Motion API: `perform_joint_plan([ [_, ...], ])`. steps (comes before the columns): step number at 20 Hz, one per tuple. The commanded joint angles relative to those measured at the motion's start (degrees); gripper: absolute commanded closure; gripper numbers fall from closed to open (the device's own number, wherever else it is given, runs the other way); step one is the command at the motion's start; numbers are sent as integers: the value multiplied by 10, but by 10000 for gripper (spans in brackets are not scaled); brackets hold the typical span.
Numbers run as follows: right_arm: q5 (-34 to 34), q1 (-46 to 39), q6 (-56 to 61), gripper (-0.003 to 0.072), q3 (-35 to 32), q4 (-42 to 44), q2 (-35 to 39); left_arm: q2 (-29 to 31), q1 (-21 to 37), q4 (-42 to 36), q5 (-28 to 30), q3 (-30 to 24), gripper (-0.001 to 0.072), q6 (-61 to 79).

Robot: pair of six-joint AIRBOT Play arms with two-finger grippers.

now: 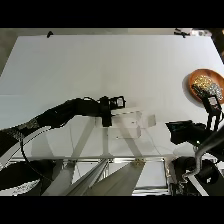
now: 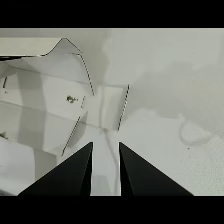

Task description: Fold the box and place the chain.

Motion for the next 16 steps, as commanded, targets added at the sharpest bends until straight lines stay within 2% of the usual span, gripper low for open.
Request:
perform_joint_plan([
  [1,-3,0,1,495,0,-3,1,8,0,-28,-4,0,706,0],
  [7,-3,0,1,495,0,-17,1,13,0,-28,43,0,704,0],
  [11,-3,0,1,495,0,-17,1,13,0,-22,35,0,687,0],
  [12,-3,0,1,495,0,-17,1,13,0,-22,34,0,622,0],
  [14,-3,0,1,495,0,-17,1,13,0,-22,37,0,552,0],
  [16,-3,0,1,495,0,-17,1,12,0,-21,44,0,552,0],
])
